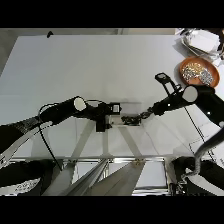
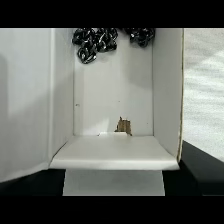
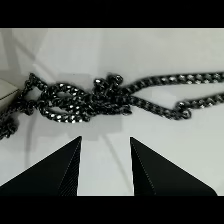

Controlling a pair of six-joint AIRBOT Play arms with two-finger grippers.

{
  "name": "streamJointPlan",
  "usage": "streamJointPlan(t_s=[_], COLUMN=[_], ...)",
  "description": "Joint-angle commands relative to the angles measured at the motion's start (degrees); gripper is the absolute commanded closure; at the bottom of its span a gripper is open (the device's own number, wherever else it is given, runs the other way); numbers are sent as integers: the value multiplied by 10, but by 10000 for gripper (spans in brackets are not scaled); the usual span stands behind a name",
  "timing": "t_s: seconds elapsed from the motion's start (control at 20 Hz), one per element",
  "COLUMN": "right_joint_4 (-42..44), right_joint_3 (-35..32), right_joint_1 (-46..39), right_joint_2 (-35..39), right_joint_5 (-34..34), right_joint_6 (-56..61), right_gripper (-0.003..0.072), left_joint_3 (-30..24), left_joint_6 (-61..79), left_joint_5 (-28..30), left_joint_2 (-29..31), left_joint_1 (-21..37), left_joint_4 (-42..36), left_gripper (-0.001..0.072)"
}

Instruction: Fold the box and place the chain.

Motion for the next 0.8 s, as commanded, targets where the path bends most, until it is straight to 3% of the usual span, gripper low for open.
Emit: streamJointPlan(t_s=[0.0,0.35,0.5,0.65,0.75], right_joint_4=[-7,-46,-45,-45,-46], right_joint_3=[0,0,0,0,0], right_joint_1=[31,33,33,33,33], right_joint_2=[-52,-87,-87,-87,-85], right_joint_5=[-43,-65,-73,-70,-57], right_joint_6=[-6,3,3,2,2], right_gripper=[341,353,467,656,666], left_joint_3=[0,0,0,0,0], left_joint_6=[0,0,0,0,0], left_joint_5=[0,0,0,0,0], left_joint_2=[0,0,0,0,0], left_joint_1=[0,0,0,0,0], left_joint_4=[0,0,0,0,0], left_gripper=[498,498,498,498,498])
